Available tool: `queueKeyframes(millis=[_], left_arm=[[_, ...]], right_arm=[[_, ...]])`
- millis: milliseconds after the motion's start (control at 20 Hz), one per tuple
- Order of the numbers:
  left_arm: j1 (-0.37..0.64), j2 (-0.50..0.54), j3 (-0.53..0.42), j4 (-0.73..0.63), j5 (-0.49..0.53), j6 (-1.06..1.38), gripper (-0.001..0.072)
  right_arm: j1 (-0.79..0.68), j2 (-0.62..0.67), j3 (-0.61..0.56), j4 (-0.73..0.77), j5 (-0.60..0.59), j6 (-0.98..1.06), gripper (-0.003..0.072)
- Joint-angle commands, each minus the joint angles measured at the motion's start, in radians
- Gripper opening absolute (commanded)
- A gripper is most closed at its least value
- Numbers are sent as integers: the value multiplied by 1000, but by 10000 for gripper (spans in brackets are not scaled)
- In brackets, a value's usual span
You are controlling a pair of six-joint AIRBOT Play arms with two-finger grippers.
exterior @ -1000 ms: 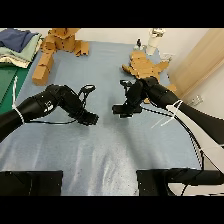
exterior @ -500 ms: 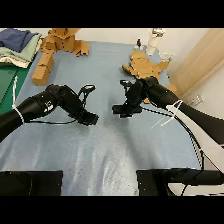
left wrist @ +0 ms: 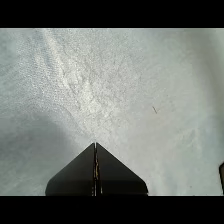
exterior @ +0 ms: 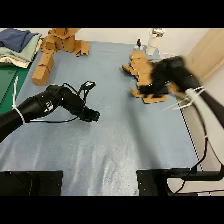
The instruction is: Fold the box.
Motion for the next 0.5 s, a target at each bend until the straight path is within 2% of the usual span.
queueKeyframes(millis=[0,50,100,250,350,450], left_arm=[[2,0,0,3,-39,0,15],[2,0,0,3,-50,0,15],[2,0,0,3,-60,0,15],[2,0,0,3,-100,-5,15],[2,0,0,2,-129,-8,15],[2,0,0,3,-141,-8,15]], right_arm=[[-346,-30,80,6,105,-155,463],[-456,-58,80,107,183,-217,468],[-551,-92,81,221,251,-274,511],[-758,-232,112,582,395,-509,522],[-811,-340,171,713,393,-632,521],[-811,-439,244,770,356,-739,521]])
